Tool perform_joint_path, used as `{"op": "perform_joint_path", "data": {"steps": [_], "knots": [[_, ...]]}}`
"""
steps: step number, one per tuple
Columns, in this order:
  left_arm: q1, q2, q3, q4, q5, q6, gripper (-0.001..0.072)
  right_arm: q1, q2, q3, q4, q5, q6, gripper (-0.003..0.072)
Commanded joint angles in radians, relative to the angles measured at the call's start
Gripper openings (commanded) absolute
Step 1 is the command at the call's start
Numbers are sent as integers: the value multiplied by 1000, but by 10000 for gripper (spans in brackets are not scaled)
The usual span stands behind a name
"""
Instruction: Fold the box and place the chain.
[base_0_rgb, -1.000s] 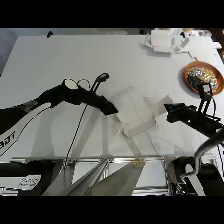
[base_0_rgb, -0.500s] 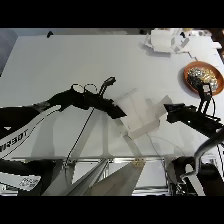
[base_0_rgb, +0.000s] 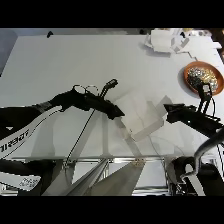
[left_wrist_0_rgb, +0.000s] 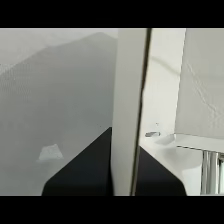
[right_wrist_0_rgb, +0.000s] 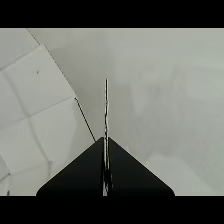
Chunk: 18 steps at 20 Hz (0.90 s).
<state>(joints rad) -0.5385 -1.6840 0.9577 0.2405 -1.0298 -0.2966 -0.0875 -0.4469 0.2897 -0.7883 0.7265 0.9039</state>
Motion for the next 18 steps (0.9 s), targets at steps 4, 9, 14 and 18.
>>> {"op": "perform_joint_path", "data": {"steps": [4,9,14,18], "knots": [[19,145,16,163,49,116,5,1,2,48,52,11,0,369],[31,293,19,516,38,114,5,1,2,139,47,173,-115,421],[32,311,19,627,-48,114,5,1,2,191,30,315,-228,420],[32,297,19,636,-37,118,5,1,1,191,12,420,-366,411]]}}
